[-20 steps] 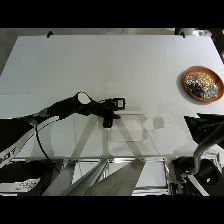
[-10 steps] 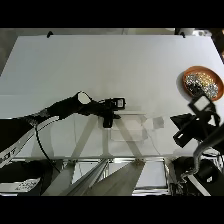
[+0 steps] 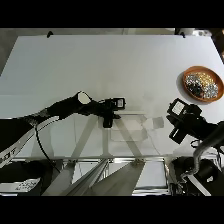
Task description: Fold the box and place the chain.
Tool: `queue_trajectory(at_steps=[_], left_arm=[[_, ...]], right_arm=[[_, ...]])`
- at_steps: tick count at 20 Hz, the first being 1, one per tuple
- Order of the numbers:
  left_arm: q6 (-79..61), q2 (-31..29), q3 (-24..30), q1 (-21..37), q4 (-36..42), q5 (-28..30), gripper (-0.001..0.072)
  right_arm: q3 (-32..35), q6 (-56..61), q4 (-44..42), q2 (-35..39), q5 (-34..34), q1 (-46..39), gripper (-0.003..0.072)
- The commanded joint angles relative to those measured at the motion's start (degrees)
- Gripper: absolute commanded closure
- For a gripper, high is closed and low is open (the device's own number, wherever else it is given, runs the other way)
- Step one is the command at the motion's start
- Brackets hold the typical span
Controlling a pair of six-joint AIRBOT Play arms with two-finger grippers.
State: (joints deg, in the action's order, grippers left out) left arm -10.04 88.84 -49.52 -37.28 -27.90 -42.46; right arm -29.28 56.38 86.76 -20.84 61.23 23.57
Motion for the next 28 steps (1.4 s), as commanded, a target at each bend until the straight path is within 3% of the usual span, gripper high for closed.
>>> queue_trajectory(at_steps=[1,7,12,19,20,22,23,26,28], left_arm=[[0.0,-0.04,-0.04,0.04,0.0,0.0,0.0699],[-0.02,-0.04,-0.04,0.04,0.0,0.0,0.0699],[-0.02,-0.04,-0.04,0.04,0.0,0.02,0.0699],[-0.02,-0.04,-0.04,0.04,0.0,0.0,0.0699],[-0.02,-0.04,-0.04,0.04,0.0,0.0,0.0699],[0.0,-0.04,-0.04,0.04,0.0,0.02,0.0699],[0.0,-0.04,-0.04,0.04,0.02,-0.02,0.0699],[0.0,-0.04,-0.04,0.04,0.0,0.0,0.0699],[0.0,-0.04,-0.04,0.04,0.0,0.0,0.0699]], right_arm=[[2.69,-1.4,-1.38,3.67,0.94,0.0,0.0666],[7.21,-2.54,-5.22,9.18,4.59,0.0,0.0666],[10.47,-7.67,-12.96,9.14,2.03,0.37,0.0666],[14.62,-17.09,-13.81,5.07,0.63,4.63,0.0666],[15.54,-18.93,-14.23,4.04,0.76,5.55,0.0616],[17.44,-23.91,-14.6,1.86,-0.35,8.09,0.0185],[18.16,-24.35,-14.56,0.87,-2.51,9.42,0.0101],[18.8,-25.4,-14.19,-0.79,-12.26,12.22,-0.0007],[19.74,-25.35,-13.44,-2.73,-17.07,13.29,-0.0007]])
